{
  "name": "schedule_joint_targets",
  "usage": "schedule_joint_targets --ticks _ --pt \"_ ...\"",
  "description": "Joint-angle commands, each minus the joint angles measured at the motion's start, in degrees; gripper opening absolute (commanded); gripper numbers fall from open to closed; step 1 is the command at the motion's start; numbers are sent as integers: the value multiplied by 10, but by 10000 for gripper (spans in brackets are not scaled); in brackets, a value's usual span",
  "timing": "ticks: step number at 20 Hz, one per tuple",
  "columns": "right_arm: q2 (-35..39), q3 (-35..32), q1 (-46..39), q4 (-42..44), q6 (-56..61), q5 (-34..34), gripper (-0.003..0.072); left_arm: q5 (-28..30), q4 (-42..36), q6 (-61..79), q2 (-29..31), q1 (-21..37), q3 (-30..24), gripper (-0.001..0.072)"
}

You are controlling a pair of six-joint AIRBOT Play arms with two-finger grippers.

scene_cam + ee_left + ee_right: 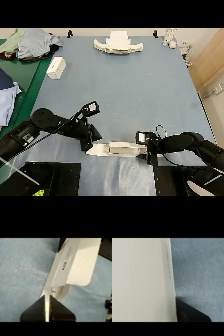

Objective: Fold the box.

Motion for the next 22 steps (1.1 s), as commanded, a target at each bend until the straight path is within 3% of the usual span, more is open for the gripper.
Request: schedule_joint_targets --ticks 1,5,10,13,15,22 --pt "0 0 0 0 0 0 468 -106 44 -172 52 4 1 11" --pt "0 0 0 0 0 0 468 -80 -54 -318 23 -66 -31 11" --pt "0 0 0 0 0 0 468 131 -199 -319 -80 -205 -27 11" --pt "0 0 0 0 0 0 468 228 -199 -319 -127 -199 2 11" --pt "0 0 0 0 0 0 467 261 -199 -321 -141 -174 15 11" --pt "0 0 0 0 0 0 467 249 -171 -377 -210 -123 15 10"
